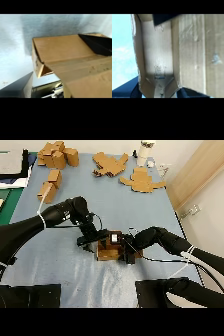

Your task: Fold the box.

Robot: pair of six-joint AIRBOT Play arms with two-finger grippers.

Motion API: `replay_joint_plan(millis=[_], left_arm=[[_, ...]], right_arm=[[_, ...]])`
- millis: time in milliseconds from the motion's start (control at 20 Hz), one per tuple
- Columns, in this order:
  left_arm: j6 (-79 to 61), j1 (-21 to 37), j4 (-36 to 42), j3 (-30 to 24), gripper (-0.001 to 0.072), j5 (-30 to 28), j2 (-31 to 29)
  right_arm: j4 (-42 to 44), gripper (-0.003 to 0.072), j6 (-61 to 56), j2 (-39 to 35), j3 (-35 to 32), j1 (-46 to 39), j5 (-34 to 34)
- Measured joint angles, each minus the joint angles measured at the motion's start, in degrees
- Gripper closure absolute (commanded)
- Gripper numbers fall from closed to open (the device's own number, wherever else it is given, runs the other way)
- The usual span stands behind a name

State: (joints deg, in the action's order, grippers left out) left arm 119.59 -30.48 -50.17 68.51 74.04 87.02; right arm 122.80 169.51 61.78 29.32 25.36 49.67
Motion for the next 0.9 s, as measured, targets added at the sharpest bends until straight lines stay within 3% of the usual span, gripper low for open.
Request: replay_joint_plan(millis=[350,400,450,900], left_arm=[[-6.75,6.36,1.16,0.00,0.0190,3.37,0.00],[-8.68,7.19,1.18,0.00,0.0370,3.50,0.00],[-11.65,8.07,1.20,0.00,0.0701,3.63,0.00],[-58.69,11.32,1.27,0.00,0.0698,4.11,0.00]], right_arm=[[-0.02,0.0208,0.02,0.00,0.00,0.00,-0.02],[-0.02,0.0208,0.02,0.00,0.00,0.00,-0.02],[-0.04,0.0208,0.04,0.00,0.00,0.00,-0.02],[-0.04,0.0208,0.04,0.00,0.00,0.00,-0.04]])
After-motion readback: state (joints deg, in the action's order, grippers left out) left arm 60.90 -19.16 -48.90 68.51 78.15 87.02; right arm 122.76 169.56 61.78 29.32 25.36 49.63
